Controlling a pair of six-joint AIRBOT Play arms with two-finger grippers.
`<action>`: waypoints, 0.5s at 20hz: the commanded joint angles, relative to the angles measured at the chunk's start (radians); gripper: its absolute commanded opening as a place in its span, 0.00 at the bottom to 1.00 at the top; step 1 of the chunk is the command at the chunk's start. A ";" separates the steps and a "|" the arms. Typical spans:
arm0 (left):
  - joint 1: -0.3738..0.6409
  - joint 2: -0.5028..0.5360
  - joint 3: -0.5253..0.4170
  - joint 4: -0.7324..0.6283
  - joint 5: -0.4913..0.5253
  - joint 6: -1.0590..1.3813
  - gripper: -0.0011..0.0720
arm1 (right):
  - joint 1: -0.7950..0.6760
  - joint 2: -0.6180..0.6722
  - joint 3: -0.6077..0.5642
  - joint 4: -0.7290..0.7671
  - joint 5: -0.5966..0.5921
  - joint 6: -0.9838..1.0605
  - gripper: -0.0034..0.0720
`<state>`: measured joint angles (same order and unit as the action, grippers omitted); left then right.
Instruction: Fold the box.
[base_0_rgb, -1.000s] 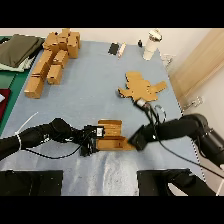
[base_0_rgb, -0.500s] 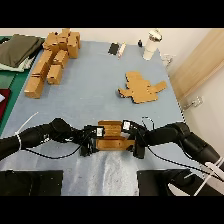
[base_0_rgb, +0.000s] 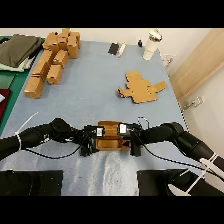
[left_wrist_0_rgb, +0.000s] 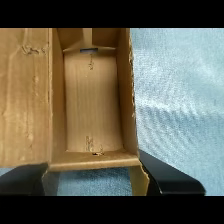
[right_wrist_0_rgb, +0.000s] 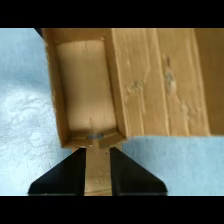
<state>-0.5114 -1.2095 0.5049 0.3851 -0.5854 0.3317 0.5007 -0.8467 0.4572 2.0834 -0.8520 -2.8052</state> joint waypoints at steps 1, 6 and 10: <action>0.000 0.000 0.001 0.000 0.000 0.000 0.65 | 0.050 -0.010 -0.001 0.023 0.037 -0.042 0.22; 0.000 0.000 0.001 0.000 0.000 0.000 0.65 | 0.094 -0.064 -0.001 0.016 0.119 -0.043 0.21; 0.000 0.000 0.001 0.000 -0.001 0.000 0.65 | 0.094 -0.069 -0.001 0.039 0.107 -0.043 0.68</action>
<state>-0.5114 -1.2095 0.5049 0.3851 -0.5854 0.3317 0.5877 -0.9077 0.4568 2.1090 -0.7544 -2.8449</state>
